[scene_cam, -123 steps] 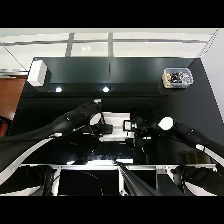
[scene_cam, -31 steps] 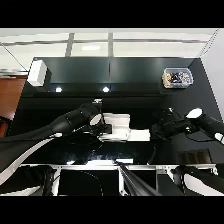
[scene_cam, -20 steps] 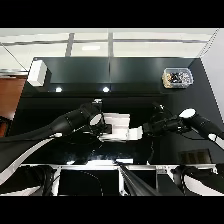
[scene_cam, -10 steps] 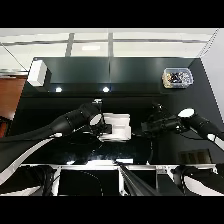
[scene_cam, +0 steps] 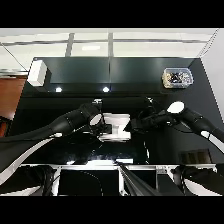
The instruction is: Fold the box and place the chain.
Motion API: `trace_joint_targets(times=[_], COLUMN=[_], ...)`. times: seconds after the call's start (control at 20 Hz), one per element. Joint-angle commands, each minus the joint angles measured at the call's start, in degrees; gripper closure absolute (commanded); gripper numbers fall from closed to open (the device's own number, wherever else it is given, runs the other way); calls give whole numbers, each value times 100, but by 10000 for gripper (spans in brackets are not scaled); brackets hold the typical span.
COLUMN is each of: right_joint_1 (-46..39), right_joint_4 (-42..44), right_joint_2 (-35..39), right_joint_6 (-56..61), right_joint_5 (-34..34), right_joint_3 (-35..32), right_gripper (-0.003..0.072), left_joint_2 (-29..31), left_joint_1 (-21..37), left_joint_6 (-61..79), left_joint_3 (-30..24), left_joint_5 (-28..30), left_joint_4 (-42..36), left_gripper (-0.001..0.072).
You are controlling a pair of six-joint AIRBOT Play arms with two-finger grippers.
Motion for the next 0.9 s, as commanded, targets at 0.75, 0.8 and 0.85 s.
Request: trace_joint_targets(times=[0.75,0.8,0.85], right_joint_1=[2651,2710,2780], right_joint_4=[-5143,-5187,-5261], right_joint_2=[-205,-332,-481], right_joint_6=[6675,6677,6675], right_joint_5=[59,186,295], right_joint_3=[1370,1473,1593], right_gripper=[260,260,260], left_joint_2=[0,0,0], left_joint_1=[4,4,4], left_joint_6=[4,4,4], left_joint_3=[-2,-2,-2], left_joint_5=[-2,-2,-2], left_joint_4=[9,11,11], left_gripper=[679,679,679])
